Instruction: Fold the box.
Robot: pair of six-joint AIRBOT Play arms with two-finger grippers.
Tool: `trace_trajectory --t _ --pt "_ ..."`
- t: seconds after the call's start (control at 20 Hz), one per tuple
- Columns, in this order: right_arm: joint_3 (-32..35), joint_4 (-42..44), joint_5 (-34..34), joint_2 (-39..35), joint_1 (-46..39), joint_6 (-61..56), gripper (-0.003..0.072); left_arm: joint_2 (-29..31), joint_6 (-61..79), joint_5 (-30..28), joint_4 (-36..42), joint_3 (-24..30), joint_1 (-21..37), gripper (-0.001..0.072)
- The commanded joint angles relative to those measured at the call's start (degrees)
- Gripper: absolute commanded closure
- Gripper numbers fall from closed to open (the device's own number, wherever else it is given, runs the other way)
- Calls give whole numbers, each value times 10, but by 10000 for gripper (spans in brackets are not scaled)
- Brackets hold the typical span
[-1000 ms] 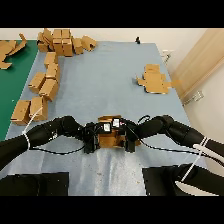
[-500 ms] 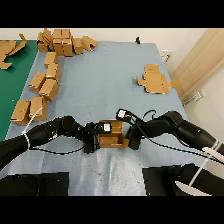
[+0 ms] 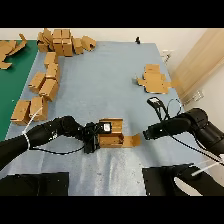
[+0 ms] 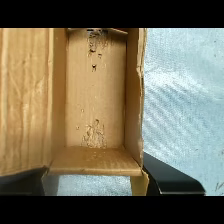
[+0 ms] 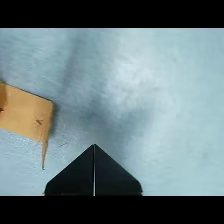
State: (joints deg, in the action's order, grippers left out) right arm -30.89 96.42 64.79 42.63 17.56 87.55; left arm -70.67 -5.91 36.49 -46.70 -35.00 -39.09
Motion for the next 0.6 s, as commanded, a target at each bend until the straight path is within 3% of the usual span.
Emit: trace_trajectory --t 0.0,0.3,0.55 --pt "55 104 -44 17 -71 6 686 0 0 0 0 0 0 184" --pt "85 266 -116 78 -72 107 686 0 0 0 0 0 0 184" --pt "85 316 -123 110 -68 137 686 0 0 0 0 0 0 184"
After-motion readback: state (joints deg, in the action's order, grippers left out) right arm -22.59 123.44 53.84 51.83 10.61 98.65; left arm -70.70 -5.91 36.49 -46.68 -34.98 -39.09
